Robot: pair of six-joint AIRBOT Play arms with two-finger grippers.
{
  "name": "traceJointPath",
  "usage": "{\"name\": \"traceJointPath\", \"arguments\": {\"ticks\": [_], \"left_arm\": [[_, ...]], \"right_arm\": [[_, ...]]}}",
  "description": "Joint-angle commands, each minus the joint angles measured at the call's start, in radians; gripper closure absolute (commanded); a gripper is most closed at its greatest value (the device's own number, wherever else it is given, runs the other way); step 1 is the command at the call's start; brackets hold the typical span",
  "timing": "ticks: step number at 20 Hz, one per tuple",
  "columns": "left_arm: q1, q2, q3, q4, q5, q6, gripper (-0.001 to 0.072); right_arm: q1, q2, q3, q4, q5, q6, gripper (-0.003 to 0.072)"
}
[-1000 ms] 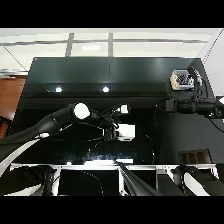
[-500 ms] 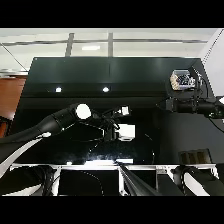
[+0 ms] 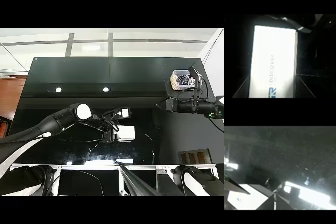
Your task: Fold the box and place the chain.
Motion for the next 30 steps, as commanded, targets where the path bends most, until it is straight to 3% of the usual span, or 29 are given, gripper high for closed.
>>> {"name": "traceJointPath", "arguments": {"ticks": [1,15,16,18,20,24,27,30], "left_arm": [[-0.002,-0.004,0.0,0.022,-0.001,0.0,-0.0004],[-0.04,-0.08,0.0,0.05,0.069,0.0,-0.0002],[-0.04,-0.079,0.0,0.05,0.066,-0.005,0.0033],[-0.034,-0.068,0.005,0.098,0.066,-0.09,0.0326],[-0.009,-0.034,0.007,0.217,0.071,-0.229,0.0352],[0.172,0.065,0.008,0.428,0.063,-0.496,0.0352],[0.433,0.08,0.042,0.447,0.024,-0.628,0.0352],[0.713,0.02,0.139,0.447,0.018,-0.72,0.0353]], "right_arm": [[0.0,0.0,-0.001,0.0,-0.002,0.0,0.0644],[0.0,0.0,-0.001,0.0,-0.018,0.0,0.0644],[0.0,0.0,-0.001,0.0,-0.019,0.0,0.0644],[0.0,0.0,-0.001,0.0,-0.021,0.0,0.0644],[0.0,0.0,-0.001,0.0,-0.021,0.0,0.0644],[0.0,0.0,-0.001,0.0,-0.021,0.0,0.0644],[0.0,0.0,-0.001,0.0,-0.022,0.0,0.0644],[0.0,0.0,-0.001,0.021,-0.015,0.001,0.0644]]}}
